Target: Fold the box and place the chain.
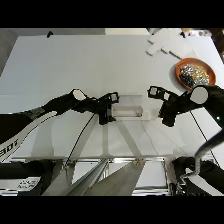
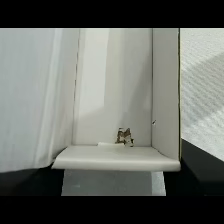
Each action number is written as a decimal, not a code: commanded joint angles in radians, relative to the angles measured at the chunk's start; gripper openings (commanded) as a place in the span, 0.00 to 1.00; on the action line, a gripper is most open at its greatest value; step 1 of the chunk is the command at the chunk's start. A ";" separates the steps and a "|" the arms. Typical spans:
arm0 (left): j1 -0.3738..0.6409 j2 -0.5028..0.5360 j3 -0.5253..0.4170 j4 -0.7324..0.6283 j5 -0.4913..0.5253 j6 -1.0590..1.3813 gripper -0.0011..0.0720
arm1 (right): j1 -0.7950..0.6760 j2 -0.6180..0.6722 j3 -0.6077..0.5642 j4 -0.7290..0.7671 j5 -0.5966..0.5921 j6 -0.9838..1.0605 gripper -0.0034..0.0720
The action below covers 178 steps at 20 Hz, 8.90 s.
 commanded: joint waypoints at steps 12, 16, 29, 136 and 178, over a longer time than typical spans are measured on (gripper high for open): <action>0.000 0.000 0.000 0.000 0.000 0.000 0.03 | 0.021 -0.085 -0.095 0.311 -0.322 -0.672 0.25; 0.000 0.000 0.000 0.000 0.000 0.000 0.03 | 0.021 -0.137 -0.095 0.311 -0.318 -0.678 0.25; 0.000 0.000 0.000 0.000 0.000 0.000 0.03 | 0.042 -0.171 -0.096 0.449 -0.330 -0.722 0.22; 0.000 0.000 0.000 0.000 0.000 0.000 0.03 | 0.243 -0.192 0.048 0.096 -0.249 1.229 0.77; 0.000 0.000 0.000 0.000 0.000 0.000 0.03 | 0.344 -0.371 0.145 -0.135 -0.195 1.543 0.21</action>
